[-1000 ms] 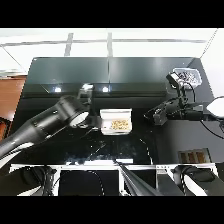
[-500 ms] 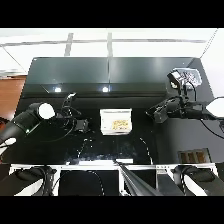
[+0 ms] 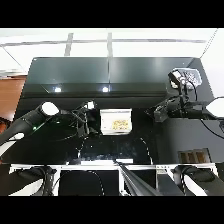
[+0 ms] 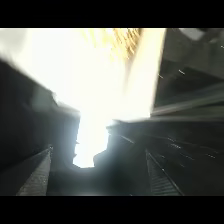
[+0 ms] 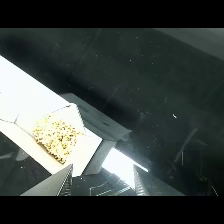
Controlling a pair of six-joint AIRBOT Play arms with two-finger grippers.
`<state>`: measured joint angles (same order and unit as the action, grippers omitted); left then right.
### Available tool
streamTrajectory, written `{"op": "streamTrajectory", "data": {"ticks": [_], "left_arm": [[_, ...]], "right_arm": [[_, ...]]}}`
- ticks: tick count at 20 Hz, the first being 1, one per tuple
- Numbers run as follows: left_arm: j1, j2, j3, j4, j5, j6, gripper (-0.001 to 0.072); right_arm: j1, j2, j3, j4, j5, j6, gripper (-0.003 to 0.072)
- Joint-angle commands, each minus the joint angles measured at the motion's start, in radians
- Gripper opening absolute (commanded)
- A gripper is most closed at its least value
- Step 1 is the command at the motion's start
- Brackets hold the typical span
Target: Fold the box and place the chain.
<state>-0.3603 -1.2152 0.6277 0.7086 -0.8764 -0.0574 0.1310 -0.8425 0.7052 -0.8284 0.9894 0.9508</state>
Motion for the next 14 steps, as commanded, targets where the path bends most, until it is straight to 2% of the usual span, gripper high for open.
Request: {"op": "streamTrajectory", "data": {"ticks": [1,6,11,14], "left_arm": [[0.008,-0.074,0.008,-0.177,0.027,0.309,0.0704],[0.004,-0.120,0.012,-0.238,0.055,0.351,0.0704],[0.004,-0.120,0.012,-0.128,0.026,0.338,0.0703],[-0.004,-0.120,0.012,-0.156,0.006,0.339,0.0704]], "right_arm": [[0.000,0.001,0.001,0.000,0.000,0.026,0.0421],[0.000,0.001,0.001,0.000,0.001,0.037,0.0421],[0.000,0.001,0.001,0.000,0.000,0.037,0.0421],[0.000,0.001,0.001,0.000,-0.006,0.037,0.0421]]}}
